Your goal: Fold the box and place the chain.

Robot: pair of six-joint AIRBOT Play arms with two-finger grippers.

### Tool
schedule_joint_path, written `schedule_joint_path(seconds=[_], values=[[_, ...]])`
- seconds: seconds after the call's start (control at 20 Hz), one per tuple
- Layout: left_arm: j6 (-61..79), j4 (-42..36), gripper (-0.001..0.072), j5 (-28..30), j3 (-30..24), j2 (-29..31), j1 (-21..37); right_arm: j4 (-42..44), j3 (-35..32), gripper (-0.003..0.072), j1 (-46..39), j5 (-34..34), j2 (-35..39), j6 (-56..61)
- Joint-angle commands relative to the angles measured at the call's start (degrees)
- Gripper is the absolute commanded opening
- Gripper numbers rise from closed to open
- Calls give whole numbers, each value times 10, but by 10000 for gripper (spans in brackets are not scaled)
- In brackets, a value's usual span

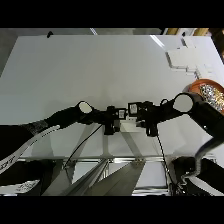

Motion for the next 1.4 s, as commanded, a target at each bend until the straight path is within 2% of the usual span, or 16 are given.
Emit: schedule_joint_path(seconds=[0.0, 0.15, 0.25, 0.4, 0.5, 1.05, 1.15, 1.2, 1.25, 1.35], values=[[0, 0, 218, 0, 0, 0, 0, -12, -7, 245, 1, -12, 14, 0], [0, 0, 218, 0, 0, 0, 0, -31, -23, 242, 1, -39, 15, 2], [0, 0, 218, 0, 0, 0, 0, -39, -24, 176, 1, -55, 17, 2], [0, 0, 218, 0, 0, 0, 0, -39, -24, 169, 1, -68, 23, 2], [0, 0, 218, 0, 0, 0, 0, -38, -24, 112, 1, -68, 23, 2], [0, 0, 218, 0, 0, 0, 0, -37, -40, 113, 1, -80, 22, 2], [0, 0, 218, 0, 0, 0, 0, -35, -43, 122, 1, -77, 22, 2], [0, 0, 218, 0, 0, 0, 0, -33, -43, 152, 1, -74, 22, 2], [0, 0, 218, 0, 0, 0, 0, -26, -43, 239, 1, -70, 22, 2], [0, 0, 218, 0, 0, 0, 0, -11, -43, 330, 1, -65, 23, 2]])
